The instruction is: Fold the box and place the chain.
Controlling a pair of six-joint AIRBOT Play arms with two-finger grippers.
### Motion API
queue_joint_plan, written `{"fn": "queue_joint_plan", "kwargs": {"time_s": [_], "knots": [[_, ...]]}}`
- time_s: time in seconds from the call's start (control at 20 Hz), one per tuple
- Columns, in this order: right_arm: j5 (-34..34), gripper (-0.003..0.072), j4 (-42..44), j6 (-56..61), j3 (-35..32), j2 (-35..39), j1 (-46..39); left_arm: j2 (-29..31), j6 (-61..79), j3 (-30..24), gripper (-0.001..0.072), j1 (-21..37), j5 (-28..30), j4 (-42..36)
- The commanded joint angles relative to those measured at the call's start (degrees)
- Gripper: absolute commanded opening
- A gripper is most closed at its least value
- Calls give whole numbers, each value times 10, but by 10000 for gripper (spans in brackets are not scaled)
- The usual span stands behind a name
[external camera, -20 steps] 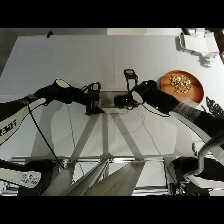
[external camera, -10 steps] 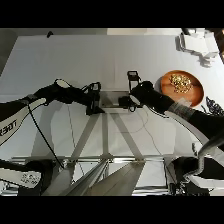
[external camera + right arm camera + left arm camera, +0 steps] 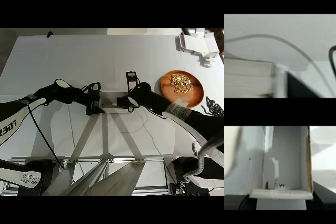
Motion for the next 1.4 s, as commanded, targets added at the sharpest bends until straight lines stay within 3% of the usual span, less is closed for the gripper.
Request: {"fn": "queue_joint_plan", "kwargs": {"time_s": [0.0, 0.2, 0.25, 0.35, 0.4, 0.75, 0.95, 1.1, 1.35], "knots": [[0, 9, 4, -1, 0, 0, 1, 0, 2, 0, 187, 1, 0, 1], [0, 12, 6, -1, 0, 1, 1, 0, 2, 0, 187, 1, 0, 1], [1, 69, 6, -1, 0, 4, 1, 0, 2, 0, 187, 1, 0, 1], [-1, 436, 3, -3, 0, 16, 1, 0, 2, 0, 187, 1, 0, 1], [-3, 475, 1, -8, 0, 26, 1, 0, 2, 0, 187, 1, 0, 1], [20, 475, -2, -131, 0, 202, 1, 0, 2, 0, 187, 1, 0, 1], [27, 470, -72, -218, 0, 315, -23, 0, 2, 0, 187, 1, 0, 1], [51, 471, -101, -234, 0, 344, -117, 0, 2, 0, 187, 1, 0, 1], [19, 478, -98, -306, 0, 304, -321, 0, 2, 0, 187, 1, 0, 1]]}}
